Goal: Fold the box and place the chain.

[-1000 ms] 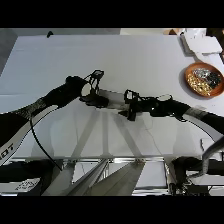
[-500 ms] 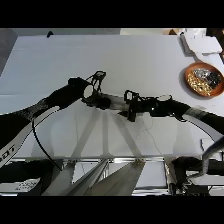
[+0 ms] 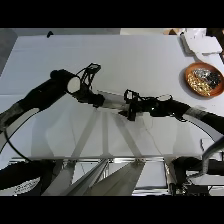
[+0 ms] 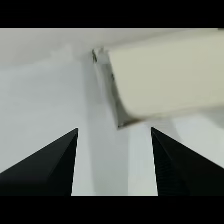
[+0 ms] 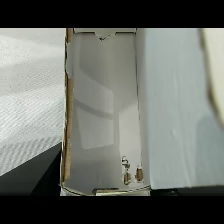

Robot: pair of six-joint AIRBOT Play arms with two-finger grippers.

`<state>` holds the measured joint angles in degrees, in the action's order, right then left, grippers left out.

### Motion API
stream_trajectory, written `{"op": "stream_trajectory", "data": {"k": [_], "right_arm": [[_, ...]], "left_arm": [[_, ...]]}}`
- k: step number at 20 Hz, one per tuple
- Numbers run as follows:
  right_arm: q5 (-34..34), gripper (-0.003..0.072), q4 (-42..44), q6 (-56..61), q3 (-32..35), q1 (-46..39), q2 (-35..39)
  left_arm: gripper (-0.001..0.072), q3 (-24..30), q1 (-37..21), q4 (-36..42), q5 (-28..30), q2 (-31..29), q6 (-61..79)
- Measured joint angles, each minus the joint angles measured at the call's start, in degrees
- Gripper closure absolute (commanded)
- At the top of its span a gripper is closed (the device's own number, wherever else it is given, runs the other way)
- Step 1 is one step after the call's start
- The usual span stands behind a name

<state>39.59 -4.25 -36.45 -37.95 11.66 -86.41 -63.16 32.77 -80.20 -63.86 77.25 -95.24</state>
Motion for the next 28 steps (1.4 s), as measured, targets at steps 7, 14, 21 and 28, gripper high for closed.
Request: {"op": "stream_trajectory", "data": {"k": [7,14,21,28], "right_arm": [[0.07,0.0238,-0.02,0.0,0.0,0.0,0.0],[0.07,0.0238,-0.04,0.0,0.0,0.0,0.0],[0.07,0.0238,-0.04,-0.02,0.0,0.0,0.0],[0.07,0.0238,-0.04,0.0,0.0,0.0,0.0]], "left_arm": [[0.0055,0.04,-15.54,13.97,-7.54,-1.07,32.15],[0.0008,0.26,-26.69,31.1,-6.08,7.58,79.47],[0.0003,0.26,-26.99,40.39,-8.02,16.92,113.37],[0.0005,-2.89,-26.71,43.19,-12.59,22.53,123.97]]}}
